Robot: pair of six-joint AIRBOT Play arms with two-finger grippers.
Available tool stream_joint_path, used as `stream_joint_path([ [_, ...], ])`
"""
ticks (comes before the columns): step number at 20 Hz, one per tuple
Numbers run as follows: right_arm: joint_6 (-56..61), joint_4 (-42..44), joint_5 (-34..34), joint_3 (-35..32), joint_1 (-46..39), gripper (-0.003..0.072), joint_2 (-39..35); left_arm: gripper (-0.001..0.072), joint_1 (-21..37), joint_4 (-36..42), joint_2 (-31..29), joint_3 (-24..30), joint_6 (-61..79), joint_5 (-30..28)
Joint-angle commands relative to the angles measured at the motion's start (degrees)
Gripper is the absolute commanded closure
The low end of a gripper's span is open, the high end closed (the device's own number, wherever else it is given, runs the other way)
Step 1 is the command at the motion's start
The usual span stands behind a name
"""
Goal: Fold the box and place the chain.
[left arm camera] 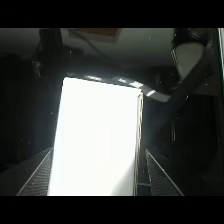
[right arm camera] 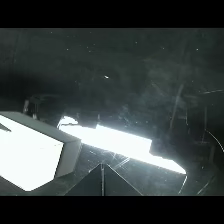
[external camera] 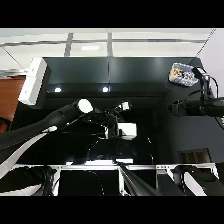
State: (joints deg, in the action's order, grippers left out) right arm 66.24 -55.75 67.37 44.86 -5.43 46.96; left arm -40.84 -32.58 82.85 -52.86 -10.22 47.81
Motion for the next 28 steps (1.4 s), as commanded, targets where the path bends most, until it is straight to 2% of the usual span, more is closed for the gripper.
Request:
stream_joint_path([
  [1, -0.13, -0.24, -0.13, 0.0, -0.04, 0.0673, -0.02, 0.0001, 0.0, -0.63, 0.09, -0.09, -0.59, 2.01],
  [6, -0.11, -0.22, -0.13, 0.0, -0.04, 0.0673, -0.02, 0.0, -0.79, -2.64, 0.09, -0.09, 2.58, 2.08],
  [13, -0.09, -0.22, -0.13, 0.0, -0.04, 0.0673, -0.02, 0.0005, -5.46, -9.01, 1.88, -0.09, 0.68, -3.13],
  [14, -0.09, -0.22, -0.13, 0.0, -0.02, 0.0673, -0.02, 0.0043, -5.55, -9.01, 2.05, -0.09, 0.33, -3.54],
  [15, -0.11, -0.24, -0.13, 0.0, -0.02, 0.0673, -0.02, 0.0175, -5.64, -9.14, 1.84, -0.35, -1.77, -3.89],
  [16, -0.11, -0.24, -0.13, 0.0, -0.04, 0.0673, -0.02, 0.0359, -5.49, -10.21, 1.31, -1.49, -7.06, -3.1],
  [17, -0.11, -0.24, -0.13, 0.0, -0.04, 0.0674, -0.02, 0.0381, -5.07, -12.85, 0.39, -3.04, -14.62, -1.51],
  [19, -0.13, -0.33, -0.15, 0.0, -0.02, 0.0673, -0.02, 0.0381, -2.71, -22.95, -2.8, -5.88, -31.69, 3.54],
  [22, -0.15, -0.35, -0.24, 0.0, -0.04, 0.0673, -0.02, 0.038, 5.29, -43.21, -9.68, -6.03, -50.62, 15.43],
  [24, -0.15, -0.35, -0.57, 0.0, -0.02, 0.0673, -0.02, 0.0379, 15.02, -52.24, -14.91, -3.8, -57.48, 23.23],
  [26, -0.26, -0.35, -0.68, 0.0, -0.02, 0.0673, -0.02, 0.0379, 27.43, -55.04, -19.5, 0.33, -61.53, 25.88],
  [28, -0.28, -0.37, -0.83, 0.0, -0.02, 0.0673, -0.02, 0.0378, 42.64, -55.01, -22.82, 5.29, -64.48, 25.86],
])
